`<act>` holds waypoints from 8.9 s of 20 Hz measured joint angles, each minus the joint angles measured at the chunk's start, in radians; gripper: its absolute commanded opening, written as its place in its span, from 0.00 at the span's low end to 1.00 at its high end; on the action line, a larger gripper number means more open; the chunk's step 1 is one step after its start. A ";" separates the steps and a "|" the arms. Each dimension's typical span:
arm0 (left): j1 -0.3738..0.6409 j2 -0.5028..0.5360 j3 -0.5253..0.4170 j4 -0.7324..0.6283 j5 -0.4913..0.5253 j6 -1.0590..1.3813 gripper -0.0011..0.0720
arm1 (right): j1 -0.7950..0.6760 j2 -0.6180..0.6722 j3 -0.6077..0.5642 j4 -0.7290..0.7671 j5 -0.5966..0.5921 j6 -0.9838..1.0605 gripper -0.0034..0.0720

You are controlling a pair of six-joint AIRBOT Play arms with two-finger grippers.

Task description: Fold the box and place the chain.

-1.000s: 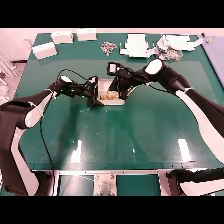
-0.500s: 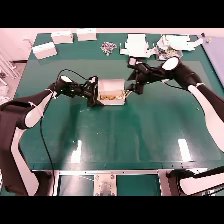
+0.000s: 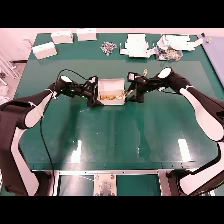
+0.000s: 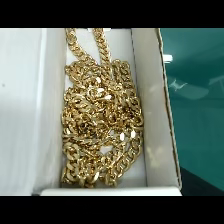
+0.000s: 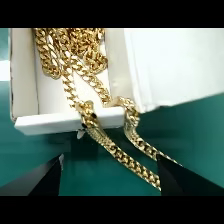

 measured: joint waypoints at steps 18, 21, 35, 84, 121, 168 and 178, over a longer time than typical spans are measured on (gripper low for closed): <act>0.000 0.000 0.000 0.000 -0.002 0.001 0.88 | 0.044 -0.048 -0.002 -0.011 -0.176 0.000 0.06; 0.000 0.000 0.000 0.000 -0.001 0.001 0.88 | 0.043 -0.014 -0.003 -0.025 -0.157 0.061 0.05; 0.001 0.000 0.000 0.000 0.001 0.000 0.88 | 0.097 0.237 -0.002 -0.142 -0.097 0.400 0.05; 0.000 0.000 0.000 0.000 0.000 0.000 0.88 | 0.037 0.027 -0.105 -0.042 -0.312 -0.048 0.86; 0.000 0.000 0.000 0.000 0.000 0.000 0.88 | -0.026 -0.138 0.092 -0.013 -0.025 -0.173 0.29; 0.000 0.000 0.000 0.000 0.000 0.000 0.88 | -0.055 -0.132 0.141 0.058 0.220 0.157 0.62; 0.000 0.000 0.000 0.000 0.000 0.000 0.88 | -0.039 -0.135 0.141 0.020 0.117 0.168 0.06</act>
